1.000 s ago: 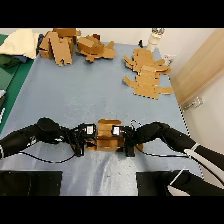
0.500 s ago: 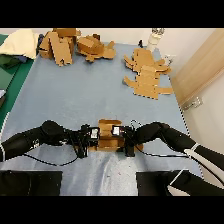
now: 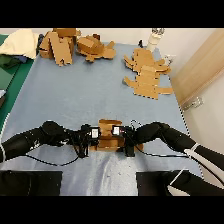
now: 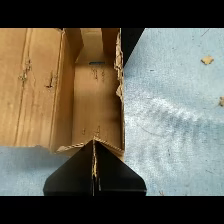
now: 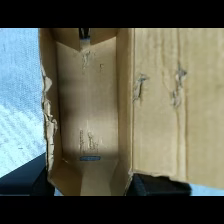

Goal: Fold the box.

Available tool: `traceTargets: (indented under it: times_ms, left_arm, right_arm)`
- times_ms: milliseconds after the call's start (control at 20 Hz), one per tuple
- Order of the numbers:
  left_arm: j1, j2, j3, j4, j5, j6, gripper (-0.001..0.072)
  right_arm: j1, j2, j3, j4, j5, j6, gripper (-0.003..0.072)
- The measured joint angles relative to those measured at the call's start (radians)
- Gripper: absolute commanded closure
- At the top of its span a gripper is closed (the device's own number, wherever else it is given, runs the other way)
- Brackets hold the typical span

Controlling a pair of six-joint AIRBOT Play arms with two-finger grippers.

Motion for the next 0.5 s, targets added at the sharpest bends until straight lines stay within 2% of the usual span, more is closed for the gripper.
traceTargets:
  times_ms: [50, 100, 150, 500]
  left_arm:
    - [0.0, 0.0, 0.0, -0.003, 0.001, 0.0, 0.0515]
    - [0.0, 0.0, 0.0, -0.008, 0.0, 0.0, 0.0252]
    - [0.0, 0.0, 0.0, -0.014, -0.006, 0.0, 0.0228]
    - [0.001, 0.0, 0.0, -0.076, 0.001, -0.001, 0.0223]
  right_arm:
    - [0.0, 0.0, 0.0, 0.0, 0.0, 0.0, 0.0162]
    - [0.0, 0.0, 0.0, 0.0, 0.0, 0.0, 0.0162]
    - [0.0, 0.0, 0.0, 0.0, 0.0, 0.0, 0.0162]
    - [0.0, 0.0, 0.0, 0.0, 0.0, 0.0, 0.0163]
